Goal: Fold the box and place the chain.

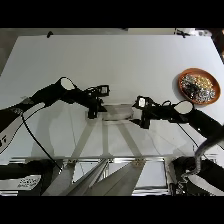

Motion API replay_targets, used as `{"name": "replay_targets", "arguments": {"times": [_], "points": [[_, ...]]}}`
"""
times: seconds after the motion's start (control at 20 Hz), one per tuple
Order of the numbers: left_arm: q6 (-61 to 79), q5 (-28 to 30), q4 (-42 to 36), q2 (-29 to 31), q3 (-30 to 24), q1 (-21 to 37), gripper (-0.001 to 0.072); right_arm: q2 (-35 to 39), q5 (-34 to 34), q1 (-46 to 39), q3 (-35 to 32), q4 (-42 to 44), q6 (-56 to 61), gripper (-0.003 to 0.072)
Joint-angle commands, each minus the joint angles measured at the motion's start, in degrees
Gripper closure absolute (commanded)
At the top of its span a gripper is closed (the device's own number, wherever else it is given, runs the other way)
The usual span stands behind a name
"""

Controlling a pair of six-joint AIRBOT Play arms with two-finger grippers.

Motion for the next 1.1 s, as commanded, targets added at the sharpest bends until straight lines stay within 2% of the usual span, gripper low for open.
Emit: {"name": "replay_targets", "arguments": {"times": [0.0, 0.55, 0.75, 1.05], "points": [[0.02, -0.02, 0.0, -0.02, 0.04, -0.02, 0.0698, -1.33, 1.05, -0.13, 1.4, 0.2, -1.51, 0.0032], [0.02, -0.02, 0.02, -0.02, 0.04, -0.02, 0.0698, -3.02, 4.9, -0.11, 1.4, -2.51, -0.9, 0.0033], [0.02, 0.0, 0.02, -0.02, 0.04, -0.02, 0.0698, -6.64, 4.28, -0.11, 1.4, -2.21, -1.11, 0.0035], [0.02, 0.0, 0.02, 0.0, 0.04, -0.02, 0.0698, -7.23, 3.52, -0.11, 1.4, 0.76, -4.74, 0.0035]]}}
